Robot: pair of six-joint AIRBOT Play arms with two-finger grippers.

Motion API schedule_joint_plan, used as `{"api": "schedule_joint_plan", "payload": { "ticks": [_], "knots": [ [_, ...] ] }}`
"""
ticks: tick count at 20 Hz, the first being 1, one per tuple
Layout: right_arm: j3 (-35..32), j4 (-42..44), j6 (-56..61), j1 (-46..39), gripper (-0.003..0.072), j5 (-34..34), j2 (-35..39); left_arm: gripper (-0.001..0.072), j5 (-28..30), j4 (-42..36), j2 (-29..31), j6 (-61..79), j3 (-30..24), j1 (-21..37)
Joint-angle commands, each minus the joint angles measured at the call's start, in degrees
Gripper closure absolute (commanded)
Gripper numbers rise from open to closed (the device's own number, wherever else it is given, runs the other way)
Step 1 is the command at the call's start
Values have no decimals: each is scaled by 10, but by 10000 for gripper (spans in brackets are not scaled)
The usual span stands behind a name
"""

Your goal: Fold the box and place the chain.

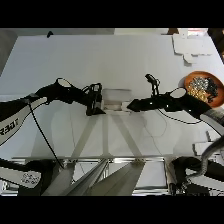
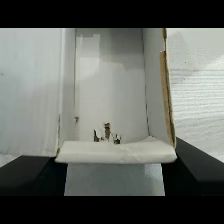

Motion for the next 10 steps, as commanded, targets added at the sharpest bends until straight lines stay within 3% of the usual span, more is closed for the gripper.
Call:
{"api": "schedule_joint_plan", "payload": {
  "ticks": [1,4,8,10],
  "knots": [
    [0,5,15,19,293,14,4,502,0,0,0,0,0,0],
    [6,-24,26,37,296,-6,4,502,0,0,0,0,0,0],
    [13,-163,162,45,297,-40,4,502,0,0,0,0,0,0],
    [16,-183,185,50,305,-44,4,502,0,0,0,0,0,0]
  ]
}}
